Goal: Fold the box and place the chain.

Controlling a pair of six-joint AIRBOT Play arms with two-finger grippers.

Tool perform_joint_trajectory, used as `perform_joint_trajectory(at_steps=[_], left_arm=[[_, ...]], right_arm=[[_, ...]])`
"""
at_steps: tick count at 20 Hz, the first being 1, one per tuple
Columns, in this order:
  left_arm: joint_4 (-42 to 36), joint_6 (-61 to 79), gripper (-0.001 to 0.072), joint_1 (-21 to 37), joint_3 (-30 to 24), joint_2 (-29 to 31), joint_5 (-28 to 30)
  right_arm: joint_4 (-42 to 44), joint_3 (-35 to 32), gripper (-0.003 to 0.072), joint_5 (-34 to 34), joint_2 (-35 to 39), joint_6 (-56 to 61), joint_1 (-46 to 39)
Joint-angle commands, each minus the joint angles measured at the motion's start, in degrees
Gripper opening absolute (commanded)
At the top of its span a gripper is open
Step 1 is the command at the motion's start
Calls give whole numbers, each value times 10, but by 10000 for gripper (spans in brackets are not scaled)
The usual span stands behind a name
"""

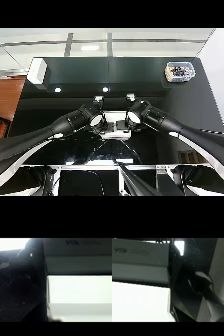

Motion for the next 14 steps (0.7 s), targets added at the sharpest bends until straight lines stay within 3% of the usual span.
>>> perform_joint_trajectory(at_steps=[1,5,8,9,11,12,13,14], left_arm=[[-2,-1,25,0,0,0,0],[-2,-1,25,0,0,0,0],[-2,-1,25,0,0,0,0],[-2,-2,25,0,0,0,0],[-2,-2,25,0,0,0,0],[-2,-2,25,0,0,0,0],[-2,-1,25,0,0,0,0],[-2,-1,26,0,0,0,0]], right_arm=[[-7,26,296,43,37,-60,-1],[-78,62,295,110,136,-136,-33],[-321,60,295,92,177,-152,-83],[-385,54,294,50,176,-151,-114],[-402,31,297,-105,174,-150,-196],[-387,18,453,-188,167,-130,-243],[-359,12,720,-247,154,-103,-284],[-317,14,720,-292,130,-92,-326]])
